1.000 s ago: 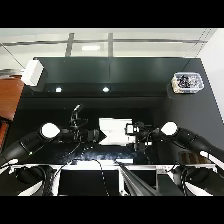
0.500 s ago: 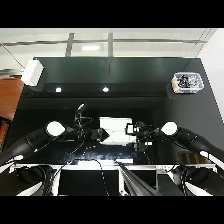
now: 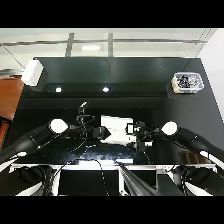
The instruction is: Fold the box and place the chain.
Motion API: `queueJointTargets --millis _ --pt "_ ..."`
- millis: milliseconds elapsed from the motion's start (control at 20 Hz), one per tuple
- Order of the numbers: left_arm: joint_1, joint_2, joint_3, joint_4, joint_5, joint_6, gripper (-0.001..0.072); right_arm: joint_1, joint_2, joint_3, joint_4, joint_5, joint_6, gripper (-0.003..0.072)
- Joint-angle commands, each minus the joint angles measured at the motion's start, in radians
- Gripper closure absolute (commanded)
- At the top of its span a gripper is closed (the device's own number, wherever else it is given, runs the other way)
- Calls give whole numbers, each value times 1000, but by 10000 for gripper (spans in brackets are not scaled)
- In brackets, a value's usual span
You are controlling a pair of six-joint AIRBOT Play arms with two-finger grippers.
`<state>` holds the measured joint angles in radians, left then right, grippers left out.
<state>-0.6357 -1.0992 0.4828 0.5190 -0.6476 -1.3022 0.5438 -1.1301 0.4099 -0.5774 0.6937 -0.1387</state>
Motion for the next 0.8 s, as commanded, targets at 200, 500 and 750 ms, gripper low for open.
queueJointTargets --millis 200,500,750 --pt "-1 -1 19 128 -19 -112 3 1 -1 0 1 0 -1 297" --pt "-1 -2 72 211 -43 -150 4 1 -1 0 1 0 -1 297" --pt "-5 -8 76 294 -45 -235 3 1 -1 0 1 0 -1 297"
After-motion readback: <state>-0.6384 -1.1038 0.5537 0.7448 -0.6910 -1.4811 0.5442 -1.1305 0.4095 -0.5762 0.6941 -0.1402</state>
